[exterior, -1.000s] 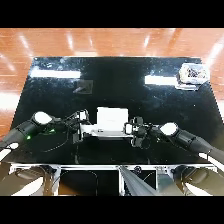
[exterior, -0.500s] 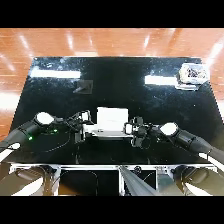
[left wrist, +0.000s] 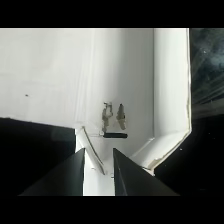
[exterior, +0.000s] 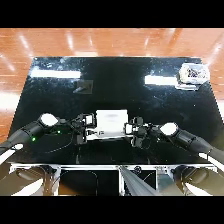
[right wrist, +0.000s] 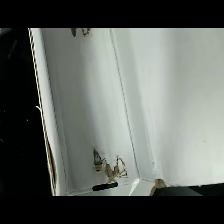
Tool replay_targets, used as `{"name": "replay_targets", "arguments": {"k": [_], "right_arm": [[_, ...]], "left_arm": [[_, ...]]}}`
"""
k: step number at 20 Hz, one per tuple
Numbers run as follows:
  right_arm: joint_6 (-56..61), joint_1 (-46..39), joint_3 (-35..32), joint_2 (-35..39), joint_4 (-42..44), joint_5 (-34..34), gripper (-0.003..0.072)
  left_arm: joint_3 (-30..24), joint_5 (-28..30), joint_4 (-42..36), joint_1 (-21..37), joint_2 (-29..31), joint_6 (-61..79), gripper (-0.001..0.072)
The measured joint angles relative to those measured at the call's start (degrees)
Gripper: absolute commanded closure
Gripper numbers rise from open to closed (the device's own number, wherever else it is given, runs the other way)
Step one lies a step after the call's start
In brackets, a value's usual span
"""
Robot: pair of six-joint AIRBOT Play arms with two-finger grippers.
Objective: Fold the box and place the chain.
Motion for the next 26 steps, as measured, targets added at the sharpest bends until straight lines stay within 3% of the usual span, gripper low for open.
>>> {"name": "replay_targets", "arguments": {"k": [2, 8, 11, 17, 22, 26], "right_arm": [[0.0, 0.0, 0.0, 0.0, 0.0, 0.0, 0.0064], [0.0, 0.0, 0.0, 0.0, 0.1, 0.0, 0.0064], [0.0, 0.0, 0.0, 0.0, 0.1, 0.0, 0.0064], [0.0, 0.0, 0.0, 0.0, 0.1, 0.0, 0.0064], [0.0, 0.0, 0.0, 0.0, 0.0, 0.0, 0.0064], [0.0, 0.0, 0.0, 0.0, 0.0, 0.0, 0.0064]], "left_arm": [[0.0, 0.1, 0.0, -0.2, 0.0, 0.0, 0.0411], [0.0, 0.6, 0.4, 2.0, 0.8, -3.2, 0.0131], [0.0, -1.4, 2.3, 4.8, 2.4, -4.7, 0.0083], [-0.1, -6.2, 6.6, 4.7, 3.8, -9.1, 0.0087], [-1.0, -4.8, 6.5, 2.5, 5.3, -16.5, 0.0087], [-4.9, -2.6, 5.9, 2.0, 9.7, -18.3, 0.0086]]}}
